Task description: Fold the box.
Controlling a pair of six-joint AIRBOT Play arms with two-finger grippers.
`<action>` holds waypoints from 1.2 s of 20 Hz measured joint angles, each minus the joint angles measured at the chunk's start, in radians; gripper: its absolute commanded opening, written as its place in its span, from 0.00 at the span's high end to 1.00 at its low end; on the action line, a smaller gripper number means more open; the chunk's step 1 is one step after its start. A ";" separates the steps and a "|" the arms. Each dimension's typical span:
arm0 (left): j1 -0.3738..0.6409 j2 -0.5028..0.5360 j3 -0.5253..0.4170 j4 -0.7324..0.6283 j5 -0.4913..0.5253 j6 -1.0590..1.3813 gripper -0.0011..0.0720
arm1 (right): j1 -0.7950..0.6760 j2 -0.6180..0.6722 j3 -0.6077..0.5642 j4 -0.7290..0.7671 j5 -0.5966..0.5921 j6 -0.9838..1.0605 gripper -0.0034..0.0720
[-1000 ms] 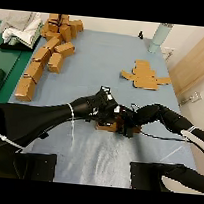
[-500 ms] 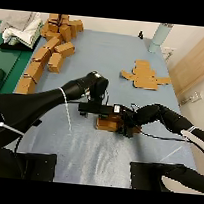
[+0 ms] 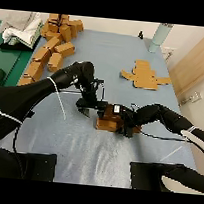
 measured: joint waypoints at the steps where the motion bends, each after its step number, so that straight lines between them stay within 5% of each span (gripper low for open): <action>1: 0.006 0.000 0.000 -0.019 0.005 0.055 0.64 | 0.000 0.000 0.000 0.000 0.000 0.000 0.28; 2: 0.009 0.000 0.000 -0.032 0.013 0.103 0.96 | 0.000 0.000 0.000 0.000 0.000 0.000 0.28; 8: 0.108 0.042 -0.077 -0.039 0.026 0.361 0.97 | 0.000 0.000 0.000 0.000 0.000 0.000 0.28; 14: 0.314 0.270 -0.436 -0.225 0.113 0.932 0.97 | 0.000 0.000 0.000 0.000 0.000 0.000 0.28; 17: 0.342 0.350 -0.559 -0.299 0.216 1.207 0.97 | 0.000 0.000 0.000 0.000 -0.001 0.000 0.28; 22: 0.268 0.390 -0.624 -0.346 0.499 1.402 0.96 | 0.000 0.000 0.000 0.000 -0.001 0.000 0.28; 23: 0.256 0.392 -0.630 -0.349 0.546 1.423 0.71 | 0.000 0.000 0.000 0.000 -0.001 0.000 0.28; 24: 0.247 0.393 -0.636 -0.356 0.575 1.440 0.17 | 0.000 0.000 0.000 0.000 -0.001 0.000 0.28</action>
